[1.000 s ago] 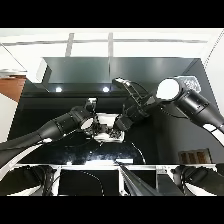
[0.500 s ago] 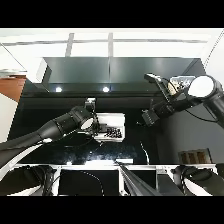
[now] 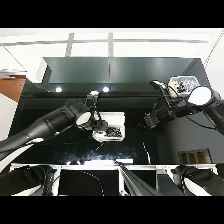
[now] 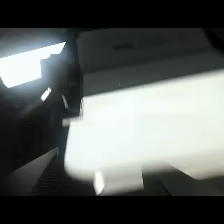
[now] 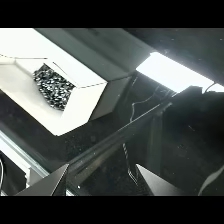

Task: Fold the box and place the chain.

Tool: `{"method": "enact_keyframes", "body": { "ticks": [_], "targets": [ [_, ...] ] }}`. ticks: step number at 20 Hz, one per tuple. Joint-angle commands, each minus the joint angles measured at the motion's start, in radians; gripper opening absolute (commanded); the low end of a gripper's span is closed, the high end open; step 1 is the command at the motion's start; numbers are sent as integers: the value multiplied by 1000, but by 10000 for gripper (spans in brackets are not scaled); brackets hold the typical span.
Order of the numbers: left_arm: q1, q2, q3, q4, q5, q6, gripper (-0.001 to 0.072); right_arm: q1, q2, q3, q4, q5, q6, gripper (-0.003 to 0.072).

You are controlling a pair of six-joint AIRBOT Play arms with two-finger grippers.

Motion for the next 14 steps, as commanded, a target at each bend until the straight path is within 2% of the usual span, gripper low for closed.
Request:
{"method": "enact_keyframes", "body": {
  "ticks": [1, 2, 4, 8, 9, 12, 14],
  "targets": [
    [48, 97, 26, -97, -184, 520, 568, -2, 2, -5, 0, -24, 0, 499],
    [87, 122, 19, -121, -237, 655, 568, -2, 2, -5, -3, -24, 0, 499],
    [219, 179, -15, -193, -245, 770, 568, -2, 2, -5, -9, -26, 0, 499],
    [541, 276, -187, -588, -237, 1166, 569, -2, 2, -5, -9, -26, 0, 499],
    [604, 280, -246, -644, -224, 1245, 571, -2, 2, -5, -9, -30, 0, 499],
    [710, 267, -390, -654, -83, 1450, 580, -2, 2, -5, -8, -40, 1, 499],
    [729, 266, -435, -655, -10, 1628, 580, -2, 2, -5, -9, -39, 1, 499]
  ]
}}
